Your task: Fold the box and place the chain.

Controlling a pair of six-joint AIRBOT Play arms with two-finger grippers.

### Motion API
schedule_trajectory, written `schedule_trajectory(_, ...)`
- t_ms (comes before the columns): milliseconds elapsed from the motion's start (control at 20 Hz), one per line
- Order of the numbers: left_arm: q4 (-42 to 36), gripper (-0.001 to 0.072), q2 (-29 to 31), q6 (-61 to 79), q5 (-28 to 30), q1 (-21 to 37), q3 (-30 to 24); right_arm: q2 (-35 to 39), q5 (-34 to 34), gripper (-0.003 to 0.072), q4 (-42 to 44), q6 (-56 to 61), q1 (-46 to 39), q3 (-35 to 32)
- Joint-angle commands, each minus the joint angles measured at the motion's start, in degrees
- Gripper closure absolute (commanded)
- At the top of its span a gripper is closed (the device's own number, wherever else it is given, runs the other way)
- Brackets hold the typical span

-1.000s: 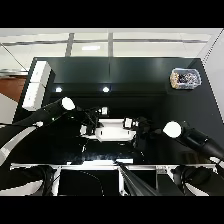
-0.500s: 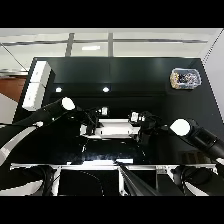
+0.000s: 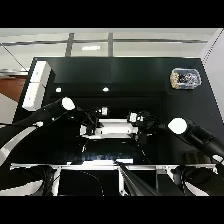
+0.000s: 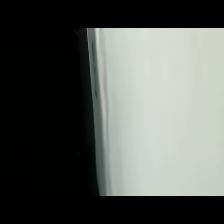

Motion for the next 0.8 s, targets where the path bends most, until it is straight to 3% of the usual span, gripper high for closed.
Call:
schedule_trajectory(0,0.0,0.0680,0.0,0.0,0.0,0.0,0.0,-2.9,0.6,-0.0017,5.6,-7.3,0.0,0.0)
schedule_trajectory(300,0.0,0.0680,0.0,0.0,0.2,0.0,0.0,-7.0,3.3,-0.0017,6.9,-12.8,0.0,0.0)
schedule_trajectory(750,0.0,0.0680,0.0,0.0,0.2,0.0,0.0,-11.6,1.7,-0.0016,10.8,-19.9,0.0,0.0)
